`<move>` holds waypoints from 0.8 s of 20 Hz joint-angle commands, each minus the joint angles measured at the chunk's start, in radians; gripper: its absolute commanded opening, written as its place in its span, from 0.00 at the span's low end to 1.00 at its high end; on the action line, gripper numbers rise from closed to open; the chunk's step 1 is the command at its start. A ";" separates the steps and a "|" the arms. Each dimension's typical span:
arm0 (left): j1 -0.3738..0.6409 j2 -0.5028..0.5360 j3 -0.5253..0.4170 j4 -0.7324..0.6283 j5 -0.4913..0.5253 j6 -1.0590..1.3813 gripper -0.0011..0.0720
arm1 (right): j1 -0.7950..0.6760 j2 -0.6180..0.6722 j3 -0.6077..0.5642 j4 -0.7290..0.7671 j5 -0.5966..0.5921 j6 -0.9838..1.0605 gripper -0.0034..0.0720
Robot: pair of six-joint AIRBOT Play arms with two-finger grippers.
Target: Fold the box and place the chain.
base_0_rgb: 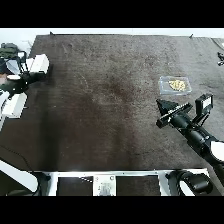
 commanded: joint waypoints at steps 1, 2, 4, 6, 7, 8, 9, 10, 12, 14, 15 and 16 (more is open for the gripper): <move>0.001 -0.017 -0.004 0.003 0.027 -0.005 0.03 | 0.001 0.001 0.000 0.001 0.003 0.001 0.02; 0.001 -0.022 -0.004 0.003 0.028 -0.005 0.03 | 0.000 0.001 0.000 0.001 0.003 0.001 0.02; 0.001 -0.039 -0.005 0.003 0.038 -0.005 0.03 | 0.001 0.001 0.000 0.001 0.003 0.001 0.02; 0.001 -0.058 -0.005 0.003 0.045 0.001 0.03 | 0.000 0.001 0.000 0.001 0.003 0.001 0.02; 0.001 -0.066 -0.005 0.003 0.046 0.003 0.03 | 0.000 0.001 0.000 0.001 0.003 0.001 0.02; 0.001 -0.072 -0.005 0.003 0.049 0.003 0.03 | 0.001 0.001 0.000 0.001 0.003 0.001 0.02; 0.001 -0.080 -0.005 0.003 0.060 0.003 0.03 | 0.001 0.001 0.000 0.001 0.003 0.001 0.02; 0.001 -0.085 -0.005 0.003 0.070 0.003 0.03 | 0.001 0.001 0.000 0.001 0.003 0.001 0.02; 0.001 -0.100 -0.005 0.003 0.087 0.003 0.03 | 0.000 0.001 0.000 0.001 0.003 0.001 0.02; 0.001 -0.108 -0.005 0.003 0.092 0.003 0.03 | 0.000 0.001 0.000 0.001 0.003 0.001 0.02; 0.001 -0.112 -0.004 0.003 0.091 0.003 0.03 | 0.001 0.001 0.000 0.001 0.004 0.001 0.02; 0.001 -0.113 -0.003 0.003 0.090 0.003 0.03 | 0.001 0.001 0.000 0.001 0.004 0.001 0.02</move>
